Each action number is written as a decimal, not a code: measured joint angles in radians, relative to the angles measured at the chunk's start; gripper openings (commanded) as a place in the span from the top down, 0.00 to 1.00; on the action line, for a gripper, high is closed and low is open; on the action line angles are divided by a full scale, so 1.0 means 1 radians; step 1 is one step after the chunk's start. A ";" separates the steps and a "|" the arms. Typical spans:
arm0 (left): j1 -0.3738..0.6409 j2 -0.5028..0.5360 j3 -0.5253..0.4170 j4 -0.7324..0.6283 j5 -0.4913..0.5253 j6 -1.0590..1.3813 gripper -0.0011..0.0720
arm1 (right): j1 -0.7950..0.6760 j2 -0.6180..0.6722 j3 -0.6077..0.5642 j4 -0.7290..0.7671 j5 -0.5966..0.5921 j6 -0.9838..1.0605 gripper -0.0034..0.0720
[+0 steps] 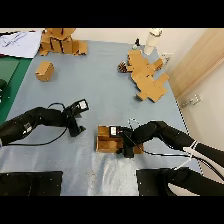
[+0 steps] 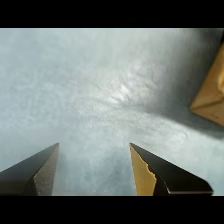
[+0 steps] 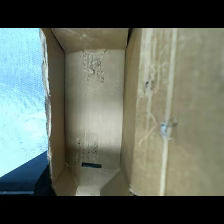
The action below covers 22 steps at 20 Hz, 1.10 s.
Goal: Fold the box.
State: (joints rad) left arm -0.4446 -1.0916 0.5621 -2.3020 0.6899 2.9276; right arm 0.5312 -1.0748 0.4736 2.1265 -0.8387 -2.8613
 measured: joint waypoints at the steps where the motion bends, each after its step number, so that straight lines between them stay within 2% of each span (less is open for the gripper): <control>1: 0.000 0.019 -0.027 -0.002 -0.008 0.014 0.02 | 0.000 0.000 0.000 0.000 0.000 0.000 0.50; 6: 0.001 0.071 -0.083 -0.015 -0.096 0.029 0.02 | 0.000 0.000 0.000 0.000 0.000 0.000 0.50; 8: 0.000 0.078 -0.088 -0.022 -0.105 -0.106 0.02 | 0.000 0.000 0.000 0.000 0.000 0.000 0.51; 10: -0.027 0.089 -0.089 -0.023 -0.099 -0.368 0.02 | 0.000 0.000 0.000 0.000 0.000 0.000 0.50; 13: -0.140 0.138 -0.091 -0.021 -0.124 -0.633 0.02 | 0.000 0.000 0.000 0.000 0.000 0.000 0.50; 15: -0.247 0.197 -0.100 -0.003 -0.189 -0.683 0.02 | 0.000 0.000 0.000 0.000 -0.001 0.000 0.51; 17: -0.342 0.257 -0.117 0.073 -0.248 -0.680 0.02 | 0.000 0.000 0.000 0.000 -0.001 0.000 0.51; 22: -0.412 0.308 -0.179 0.283 -0.272 -0.658 0.02 | 0.000 0.000 0.000 0.000 -0.001 0.000 0.51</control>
